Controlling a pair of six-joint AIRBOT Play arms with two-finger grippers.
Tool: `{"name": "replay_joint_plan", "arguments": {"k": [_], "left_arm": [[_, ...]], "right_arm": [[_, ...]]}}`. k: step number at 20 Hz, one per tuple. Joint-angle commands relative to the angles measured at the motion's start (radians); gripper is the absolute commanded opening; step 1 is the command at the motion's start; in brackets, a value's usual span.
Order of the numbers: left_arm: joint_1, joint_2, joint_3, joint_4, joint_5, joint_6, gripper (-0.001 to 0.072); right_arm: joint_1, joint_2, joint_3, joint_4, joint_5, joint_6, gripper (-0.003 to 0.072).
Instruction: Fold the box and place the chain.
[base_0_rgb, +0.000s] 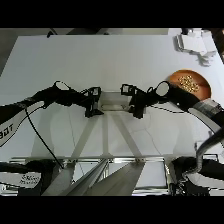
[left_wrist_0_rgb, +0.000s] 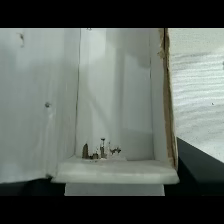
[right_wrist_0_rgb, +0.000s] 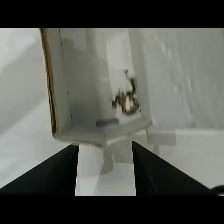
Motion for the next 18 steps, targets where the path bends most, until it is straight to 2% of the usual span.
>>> {"name": "replay_joint_plan", "arguments": {"k": [1,5,7,8,10,11,12,14,17,18], "left_arm": [[-0.001,0.0,-0.001,0.0,0.0,0.0,0.0278],[-0.001,0.0,-0.001,0.0,0.0,0.0,0.0278],[-0.001,0.0,-0.001,0.0,0.0,0.0,0.0278],[-0.001,0.0,-0.001,0.0,0.0,0.0,0.0278],[-0.001,0.0,-0.001,0.0,0.0,0.0,0.0278],[-0.001,0.0,-0.001,0.0,0.0,0.0,0.0278],[-0.001,0.0,-0.001,0.0,0.0,0.0,0.0278],[-0.001,0.0,-0.001,0.0,0.0,0.0,0.0278],[-0.001,0.0,-0.001,0.0,0.0,0.0,0.0278],[-0.001,0.0,-0.001,0.0,0.0,0.0,0.0278]], "right_arm": [[0.017,-0.015,-0.001,0.074,-0.052,-0.06,0.0292],[0.02,-0.015,-0.001,0.114,-0.053,-0.076,0.0216],[0.028,-0.016,-0.001,0.146,-0.054,-0.115,0.022],[0.034,-0.016,-0.001,0.174,-0.055,-0.128,0.0247],[0.035,-0.018,-0.001,0.204,-0.055,-0.133,0.0477],[0.035,-0.018,-0.001,0.203,-0.055,-0.131,0.0477],[0.034,-0.018,-0.001,0.197,-0.052,-0.129,0.0416],[0.034,-0.015,-0.001,0.175,-0.037,-0.094,0.0146],[0.034,0.032,-0.001,0.065,-0.023,0.065,0.0015],[0.032,0.066,-0.001,0.006,-0.023,0.138,0.0015]]}}
